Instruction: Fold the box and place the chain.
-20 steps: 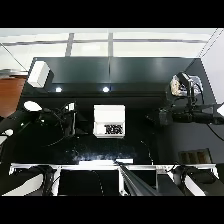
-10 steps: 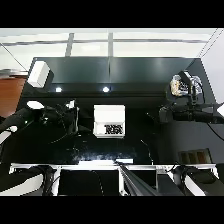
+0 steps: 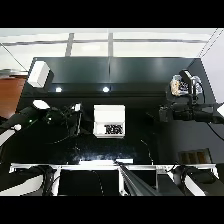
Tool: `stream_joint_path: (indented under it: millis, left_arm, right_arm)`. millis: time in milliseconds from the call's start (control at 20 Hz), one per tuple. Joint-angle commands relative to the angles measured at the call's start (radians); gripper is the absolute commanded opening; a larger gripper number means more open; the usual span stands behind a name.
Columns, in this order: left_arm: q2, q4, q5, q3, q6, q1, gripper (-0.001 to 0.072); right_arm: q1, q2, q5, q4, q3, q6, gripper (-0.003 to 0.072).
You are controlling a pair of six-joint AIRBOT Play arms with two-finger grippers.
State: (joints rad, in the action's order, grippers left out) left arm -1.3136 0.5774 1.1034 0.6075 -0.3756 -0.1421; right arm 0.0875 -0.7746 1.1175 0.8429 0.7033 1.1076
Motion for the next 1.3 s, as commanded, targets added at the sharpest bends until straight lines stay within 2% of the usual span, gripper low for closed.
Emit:
stream_joint_path:
  millis: [0, 900, 1250]
  left_arm:
    - [-0.001, 0.018, 0.005, 0.0, 0.018, -0.02, 0.0706]
    - [-0.002, 0.0, -0.037, -0.001, 0.05, -0.041, 0.0704]
    - [-0.001, 0.037, -0.031, -0.001, 0.045, -0.069, 0.0704]
  right_arm:
    - [0.0, 0.001, -0.001, 0.0, 0.0, 0.0, 0.0613]
    - [0.0, 0.001, -0.013, 0.0, 0.0, 0.0, 0.0613]
    - [0.0, 0.001, -0.024, 0.0, 0.0, 0.0, 0.0613]
